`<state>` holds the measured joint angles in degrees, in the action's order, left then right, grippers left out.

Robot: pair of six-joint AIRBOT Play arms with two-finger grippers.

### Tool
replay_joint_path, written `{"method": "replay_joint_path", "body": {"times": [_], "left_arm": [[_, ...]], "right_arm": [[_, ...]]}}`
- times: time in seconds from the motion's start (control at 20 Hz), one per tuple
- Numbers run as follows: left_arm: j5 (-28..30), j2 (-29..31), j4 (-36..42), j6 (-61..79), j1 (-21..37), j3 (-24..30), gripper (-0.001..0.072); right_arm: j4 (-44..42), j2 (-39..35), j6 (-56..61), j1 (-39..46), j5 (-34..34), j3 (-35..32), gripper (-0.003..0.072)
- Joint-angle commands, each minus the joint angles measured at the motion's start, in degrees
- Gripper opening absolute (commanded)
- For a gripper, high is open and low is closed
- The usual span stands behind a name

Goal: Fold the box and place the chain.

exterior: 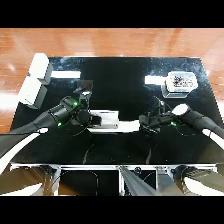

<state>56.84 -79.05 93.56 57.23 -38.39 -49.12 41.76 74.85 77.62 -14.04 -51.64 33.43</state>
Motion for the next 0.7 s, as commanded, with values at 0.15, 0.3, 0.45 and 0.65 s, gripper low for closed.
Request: {"method": "replay_joint_path", "body": {"times": [0.15,0.3,0.45,0.65], "left_arm": [[0.2,0.0,0.1,0.0,-0.3,0.0,0.0022],[0.2,0.0,0.2,0.0,-0.4,0.0,0.0022],[0.2,0.0,0.1,0.0,-0.4,0.0,0.0022],[0.2,0.0,0.1,0.0,-0.4,0.0,0.0022]], "right_arm": [[-2.5,1.3,-0.2,-6.9,0.2,6.2,0.0474],[-2.1,1.3,-1.2,-6.9,-4.5,9.5,0.0511],[-2.1,1.3,-1.1,-6.9,-7.6,11.4,0.0512],[-2.2,1.3,-1.1,-7.0,-10.1,13.0,0.0512]]}}
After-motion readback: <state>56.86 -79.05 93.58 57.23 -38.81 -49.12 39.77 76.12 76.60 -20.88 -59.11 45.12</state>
